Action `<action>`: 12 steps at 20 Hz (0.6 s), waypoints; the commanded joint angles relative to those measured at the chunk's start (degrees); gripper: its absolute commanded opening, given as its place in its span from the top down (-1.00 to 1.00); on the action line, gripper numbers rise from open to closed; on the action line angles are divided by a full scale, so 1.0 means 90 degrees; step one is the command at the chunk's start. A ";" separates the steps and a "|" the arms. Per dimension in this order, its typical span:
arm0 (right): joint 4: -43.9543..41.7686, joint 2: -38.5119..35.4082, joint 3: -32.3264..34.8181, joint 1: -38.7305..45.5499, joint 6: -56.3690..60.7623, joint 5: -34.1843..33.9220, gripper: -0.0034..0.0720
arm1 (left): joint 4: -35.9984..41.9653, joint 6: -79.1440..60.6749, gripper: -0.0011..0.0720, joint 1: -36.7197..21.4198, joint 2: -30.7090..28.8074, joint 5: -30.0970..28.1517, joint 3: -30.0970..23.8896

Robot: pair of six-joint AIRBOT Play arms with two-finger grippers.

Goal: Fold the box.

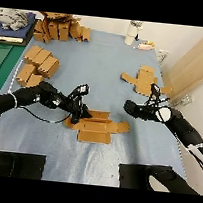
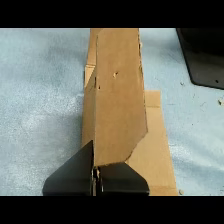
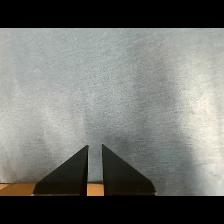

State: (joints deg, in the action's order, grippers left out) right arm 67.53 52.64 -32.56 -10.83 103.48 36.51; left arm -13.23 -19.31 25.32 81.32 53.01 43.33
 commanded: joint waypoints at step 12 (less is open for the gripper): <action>0.1916 -0.1467 0.0005 -0.1503 -0.1134 0.0546 0.89 | -0.0032 0.0146 0.93 -0.0005 0.0000 -0.0134 0.0007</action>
State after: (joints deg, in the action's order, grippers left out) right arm 74.74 45.04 -32.56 -17.28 93.38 38.11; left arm -13.39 -18.00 25.26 81.30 52.05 43.33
